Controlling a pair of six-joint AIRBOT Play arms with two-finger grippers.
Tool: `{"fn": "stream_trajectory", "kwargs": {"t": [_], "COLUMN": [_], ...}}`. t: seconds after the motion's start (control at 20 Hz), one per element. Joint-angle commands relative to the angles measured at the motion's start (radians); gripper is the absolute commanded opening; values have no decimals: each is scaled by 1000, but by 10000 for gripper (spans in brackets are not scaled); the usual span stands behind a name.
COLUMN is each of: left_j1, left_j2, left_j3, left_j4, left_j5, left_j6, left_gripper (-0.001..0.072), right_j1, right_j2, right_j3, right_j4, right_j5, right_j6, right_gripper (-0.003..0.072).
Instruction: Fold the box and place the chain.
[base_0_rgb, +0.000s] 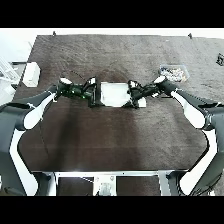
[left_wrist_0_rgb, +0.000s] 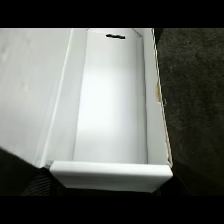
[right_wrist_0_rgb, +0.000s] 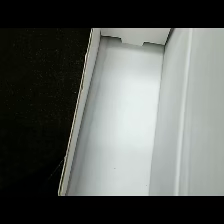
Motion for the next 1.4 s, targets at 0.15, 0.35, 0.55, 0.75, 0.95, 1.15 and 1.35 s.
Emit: {"fn": "stream_trajectory", "kwargs": {"t": [0.15, 0.35, 0.55, 0.75, 0.95, 1.15, 1.35], "left_j1": [-25, -25, -25, -25, -25, -25, -25], "left_j2": [-1, -8, -19, -19, -19, -19, -19], "left_j3": [1, 1, 1, 1, 1, 1, 1], "left_j4": [-10, -10, -10, -10, -10, -10, -11], "left_j5": [43, 45, 42, 46, 52, 45, 49], "left_j6": [28, 27, 27, 27, 28, 28, 27], "left_gripper": [720, 720, 711, 710, 529, 527, 530], "right_j1": [1, 1, 1, 1, 1, 1, 1], "right_j2": [0, 0, 0, 0, 0, 0, 0], "right_j3": [0, 0, 0, 0, 0, 0, 0], "right_j4": [-2, -1, -2, -2, -2, -1, -2], "right_j5": [5, 5, 6, 6, 5, 5, 5], "right_j6": [0, 0, 0, 0, 0, 0, 0], "right_gripper": [589, 589, 589, 589, 589, 589, 589]}}
